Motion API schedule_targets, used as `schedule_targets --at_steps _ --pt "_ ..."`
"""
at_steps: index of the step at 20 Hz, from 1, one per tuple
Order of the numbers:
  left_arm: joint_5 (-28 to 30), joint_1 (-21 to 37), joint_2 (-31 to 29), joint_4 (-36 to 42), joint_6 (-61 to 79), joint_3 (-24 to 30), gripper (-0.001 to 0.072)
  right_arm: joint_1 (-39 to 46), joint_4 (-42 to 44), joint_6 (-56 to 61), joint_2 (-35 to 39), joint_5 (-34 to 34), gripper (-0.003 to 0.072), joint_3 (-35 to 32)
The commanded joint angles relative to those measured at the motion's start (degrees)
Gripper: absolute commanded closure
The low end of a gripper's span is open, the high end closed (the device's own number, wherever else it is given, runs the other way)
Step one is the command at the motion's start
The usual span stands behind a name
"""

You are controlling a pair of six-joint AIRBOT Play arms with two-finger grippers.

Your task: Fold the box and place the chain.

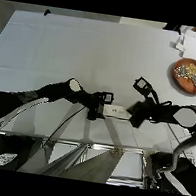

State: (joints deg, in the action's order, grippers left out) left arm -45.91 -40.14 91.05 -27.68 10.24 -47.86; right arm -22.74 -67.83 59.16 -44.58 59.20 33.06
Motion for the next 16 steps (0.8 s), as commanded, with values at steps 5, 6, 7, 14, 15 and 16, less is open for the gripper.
schedule_targets --at_steps 5,6,7,14,15,16 --pt "0.07 0.04 -0.04 -0.04 0.00 -0.02 0.0640 11.39 -21.75 24.22 0.76 25.68 0.0679 1.79" --pt "0.04 0.04 -0.04 -0.04 0.02 -0.02 0.0640 14.75 -18.62 24.41 0.76 25.38 0.0679 1.79" --pt "0.04 0.04 -0.04 -0.04 0.00 -0.02 0.0640 17.33 -16.00 24.37 0.76 24.94 0.0678 1.79" --pt "-0.04 0.04 -0.04 0.00 0.02 -0.02 0.0640 21.44 -15.32 24.41 0.76 20.94 0.0675 1.81" --pt "0.00 0.04 -0.04 -0.02 0.00 -0.02 0.0640 21.44 -15.30 24.41 0.76 20.94 0.0675 1.81" --pt "0.00 0.04 -0.04 -0.02 0.00 -0.02 0.0641 21.44 -15.30 24.41 0.76 20.85 0.0675 1.81"
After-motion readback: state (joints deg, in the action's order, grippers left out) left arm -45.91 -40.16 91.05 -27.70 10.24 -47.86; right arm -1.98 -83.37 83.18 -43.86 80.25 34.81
